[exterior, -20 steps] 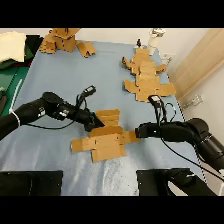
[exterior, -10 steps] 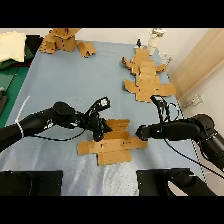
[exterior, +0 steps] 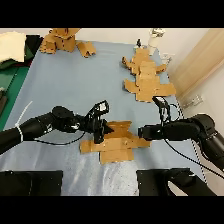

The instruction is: Fold the box.

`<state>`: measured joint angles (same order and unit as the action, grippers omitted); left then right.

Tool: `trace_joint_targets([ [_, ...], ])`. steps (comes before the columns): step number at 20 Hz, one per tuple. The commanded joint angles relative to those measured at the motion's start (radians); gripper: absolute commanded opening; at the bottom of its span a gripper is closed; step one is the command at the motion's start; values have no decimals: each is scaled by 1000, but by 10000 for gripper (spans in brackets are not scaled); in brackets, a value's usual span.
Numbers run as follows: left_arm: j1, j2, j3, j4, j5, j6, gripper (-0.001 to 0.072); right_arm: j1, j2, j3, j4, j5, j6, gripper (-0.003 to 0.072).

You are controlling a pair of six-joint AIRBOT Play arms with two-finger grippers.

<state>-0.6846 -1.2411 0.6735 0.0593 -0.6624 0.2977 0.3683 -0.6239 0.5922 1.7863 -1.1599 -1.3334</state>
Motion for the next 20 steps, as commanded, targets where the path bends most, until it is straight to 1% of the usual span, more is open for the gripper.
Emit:
trace_joint_targets([
  [1,-2,16,-46,-103,1,154,10,1,0,-29,43,-4,5,3],
  [4,-2,20,-85,-97,8,195,11,2,0,-103,53,51,5,3],
  [6,-2,20,-95,-96,7,208,11,1,0,-134,53,100,5,3],
  [9,-2,19,-97,-93,7,211,11,1,0,-137,53,144,5,3],
  [14,-2,19,-125,-81,6,210,12,1,0,-137,50,163,5,3],
  [20,-2,19,-126,-81,-14,173,13,1,0,-137,50,169,-4,3],
])
